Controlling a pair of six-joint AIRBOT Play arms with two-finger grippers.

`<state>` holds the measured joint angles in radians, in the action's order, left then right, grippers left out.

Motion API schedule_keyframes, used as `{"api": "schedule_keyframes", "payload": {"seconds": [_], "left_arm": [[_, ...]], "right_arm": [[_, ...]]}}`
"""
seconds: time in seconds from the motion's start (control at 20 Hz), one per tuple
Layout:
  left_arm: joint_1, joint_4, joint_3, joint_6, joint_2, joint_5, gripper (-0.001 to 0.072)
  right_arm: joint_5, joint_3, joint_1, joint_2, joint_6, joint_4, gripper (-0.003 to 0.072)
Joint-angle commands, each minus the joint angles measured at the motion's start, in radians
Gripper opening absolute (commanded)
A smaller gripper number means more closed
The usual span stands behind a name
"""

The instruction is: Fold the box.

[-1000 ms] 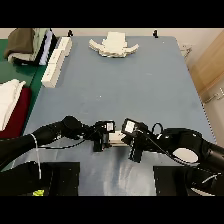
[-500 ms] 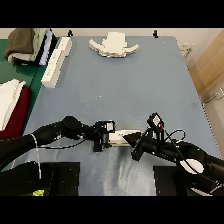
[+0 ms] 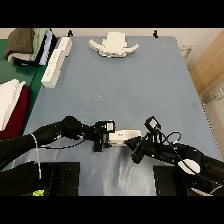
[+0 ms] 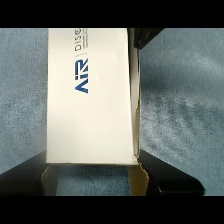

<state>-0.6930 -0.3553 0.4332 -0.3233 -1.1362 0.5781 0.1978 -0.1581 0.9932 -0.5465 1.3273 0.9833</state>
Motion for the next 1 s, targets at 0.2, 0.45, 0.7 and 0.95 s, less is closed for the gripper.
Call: {"api": "schedule_keyframes", "payload": {"seconds": [0.2, 0.45, 0.7, 0.95], "left_arm": [[0.001, 0.000, 0.000, 0.000, 0.000, 0.000, 0.0463], [0.001, 0.000, 0.000, 0.000, 0.000, 0.000, 0.0463], [0.001, 0.000, 0.000, 0.000, 0.000, 0.000, 0.0463], [0.001, 0.000, 0.000, 0.000, 0.000, 0.000, 0.0463]], "right_arm": [[-0.026, 0.003, 0.027, -0.007, 0.000, -0.024, 0.0005], [-0.055, 0.003, 0.042, 0.060, 0.000, -0.035, 0.0005], [-0.074, 0.004, 0.011, -0.019, 0.000, -0.022, 0.0005], [-0.126, 0.003, 0.013, -0.046, 0.000, -0.023, 0.0005]]}}
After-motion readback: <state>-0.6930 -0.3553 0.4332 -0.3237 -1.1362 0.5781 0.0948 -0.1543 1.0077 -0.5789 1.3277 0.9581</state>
